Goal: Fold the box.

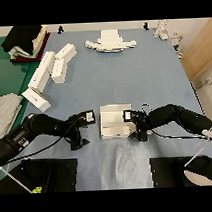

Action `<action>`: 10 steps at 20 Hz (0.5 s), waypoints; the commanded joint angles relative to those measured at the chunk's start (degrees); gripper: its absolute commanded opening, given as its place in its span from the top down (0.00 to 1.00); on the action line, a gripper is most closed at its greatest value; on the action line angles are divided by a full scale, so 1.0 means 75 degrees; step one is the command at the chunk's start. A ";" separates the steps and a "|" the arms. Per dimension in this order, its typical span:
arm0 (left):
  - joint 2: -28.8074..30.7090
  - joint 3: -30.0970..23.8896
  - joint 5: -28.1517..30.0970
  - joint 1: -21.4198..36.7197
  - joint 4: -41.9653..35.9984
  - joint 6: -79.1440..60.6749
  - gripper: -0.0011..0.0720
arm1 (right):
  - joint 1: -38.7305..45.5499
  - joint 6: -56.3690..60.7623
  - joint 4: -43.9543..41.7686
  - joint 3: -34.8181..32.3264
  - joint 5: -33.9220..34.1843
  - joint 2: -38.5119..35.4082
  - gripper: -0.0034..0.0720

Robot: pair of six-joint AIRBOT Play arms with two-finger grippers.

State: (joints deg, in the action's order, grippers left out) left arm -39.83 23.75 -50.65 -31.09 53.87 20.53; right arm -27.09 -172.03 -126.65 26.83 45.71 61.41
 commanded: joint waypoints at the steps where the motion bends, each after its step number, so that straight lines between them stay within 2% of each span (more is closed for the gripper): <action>1: -0.0093 -0.0941 0.1177 0.0154 -0.2209 -0.2669 0.03 | -0.0006 0.0003 -0.0003 0.0000 -0.0006 -0.0006 0.28; 10: -0.1390 -0.0775 0.2043 0.0157 -0.3815 -0.3893 0.03 | -0.0006 0.0003 -0.0003 0.0000 -0.0003 -0.0006 0.28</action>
State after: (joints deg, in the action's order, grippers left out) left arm -47.88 17.67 -38.09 -30.00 30.39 -4.89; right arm -27.09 -172.03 -126.67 26.83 45.69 61.41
